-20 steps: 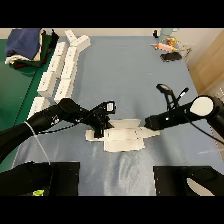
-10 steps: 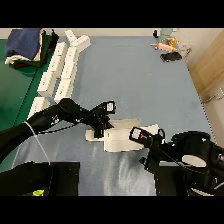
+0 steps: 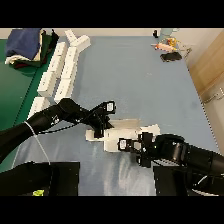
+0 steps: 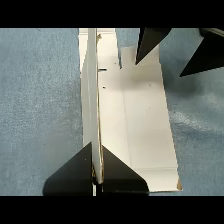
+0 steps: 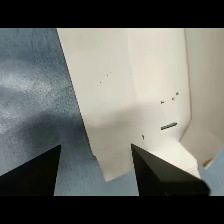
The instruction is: Fold the box.
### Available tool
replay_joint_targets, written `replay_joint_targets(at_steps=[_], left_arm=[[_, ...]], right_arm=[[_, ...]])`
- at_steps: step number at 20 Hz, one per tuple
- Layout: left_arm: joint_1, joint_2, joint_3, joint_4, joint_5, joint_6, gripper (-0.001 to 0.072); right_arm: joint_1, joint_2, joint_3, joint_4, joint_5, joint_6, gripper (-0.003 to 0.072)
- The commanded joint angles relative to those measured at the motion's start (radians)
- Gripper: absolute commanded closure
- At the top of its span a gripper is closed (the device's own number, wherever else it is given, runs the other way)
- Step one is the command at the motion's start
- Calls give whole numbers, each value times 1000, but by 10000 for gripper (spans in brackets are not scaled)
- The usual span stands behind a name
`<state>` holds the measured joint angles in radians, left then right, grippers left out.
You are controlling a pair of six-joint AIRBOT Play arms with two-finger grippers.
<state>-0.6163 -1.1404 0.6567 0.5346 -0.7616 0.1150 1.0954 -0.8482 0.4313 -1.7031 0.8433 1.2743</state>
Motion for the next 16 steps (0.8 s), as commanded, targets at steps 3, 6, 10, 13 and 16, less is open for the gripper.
replay_joint_targets(at_steps=[3, 6, 10, 13, 16], left_arm=[[0, 0, 1, 0, 1, 0, 695], [-1, 0, 1, 0, 0, 0, 695], [-1, 0, 1, 0, 0, 0, 695], [0, 0, 1, 0, 1, 0, 695], [0, 0, 1, 0, 1, 0, 695]], right_arm=[[3, -21, 6, -79, -65, 55, 26], [3, -11, 8, -142, -68, 133, 27], [3, -10, 8, -158, -68, 194, 27], [4, 5, 8, -144, -59, 194, 27], [4, 16, 8, -65, -2, 136, 25]])
